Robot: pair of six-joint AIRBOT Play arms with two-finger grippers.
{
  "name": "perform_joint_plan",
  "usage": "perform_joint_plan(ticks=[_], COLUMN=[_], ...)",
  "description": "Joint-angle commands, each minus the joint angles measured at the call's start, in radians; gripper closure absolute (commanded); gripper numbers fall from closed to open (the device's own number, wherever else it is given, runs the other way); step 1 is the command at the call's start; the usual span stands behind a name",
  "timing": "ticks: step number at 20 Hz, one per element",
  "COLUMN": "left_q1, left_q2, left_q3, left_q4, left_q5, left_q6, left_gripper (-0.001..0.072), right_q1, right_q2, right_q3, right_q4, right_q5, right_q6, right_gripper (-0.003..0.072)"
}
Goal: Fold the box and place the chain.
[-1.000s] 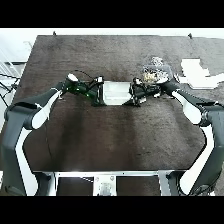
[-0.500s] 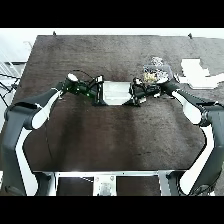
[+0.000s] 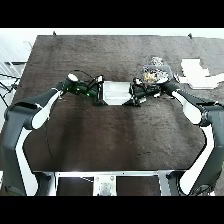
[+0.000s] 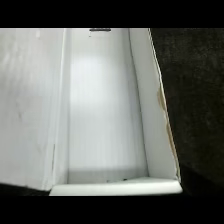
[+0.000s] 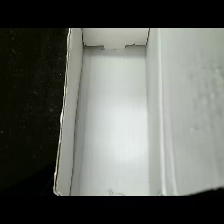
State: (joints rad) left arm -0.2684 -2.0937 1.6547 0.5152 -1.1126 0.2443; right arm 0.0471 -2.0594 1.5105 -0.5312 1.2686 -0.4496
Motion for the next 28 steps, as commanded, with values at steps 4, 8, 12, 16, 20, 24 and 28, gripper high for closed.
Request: perform_joint_plan(ticks=[4,8,12,16,20,24,28], left_q1=[0.000,0.000,0.000,0.000,0.000,0.000,0.000], left_q2=[-0.003,-0.003,-0.003,-0.003,-0.003,-0.003,-0.003], left_q3=[0.000,0.000,0.000,0.000,0.000,0.000,0.000], left_q4=[0.020,0.020,0.020,0.026,0.027,0.027,0.023], left_q5=[0.023,0.021,0.020,0.009,0.005,0.004,0.005], left_q6=[-0.002,-0.004,-0.004,-0.004,-0.004,-0.009,-0.008], left_gripper=[-0.0002,-0.0001,0.0177,0.0178,0.0177,0.0176,0.0176], right_q1=[0.000,0.000,0.000,0.000,0.000,0.000,0.000], right_q2=[0.001,0.001,0.001,0.001,0.001,0.001,0.001], right_q3=[0.000,0.000,0.000,0.000,0.000,0.000,0.000], right_q4=[0.000,0.000,0.000,0.000,0.000,0.000,0.000], right_q5=[0.000,0.000,0.000,0.000,0.000,0.000,0.000], right_q6=[0.000,0.000,0.000,0.000,0.000,0.000,0.000], right_gripper=[0.0252,0.0252,0.0253,0.0252,0.0253,0.0252,0.0252])
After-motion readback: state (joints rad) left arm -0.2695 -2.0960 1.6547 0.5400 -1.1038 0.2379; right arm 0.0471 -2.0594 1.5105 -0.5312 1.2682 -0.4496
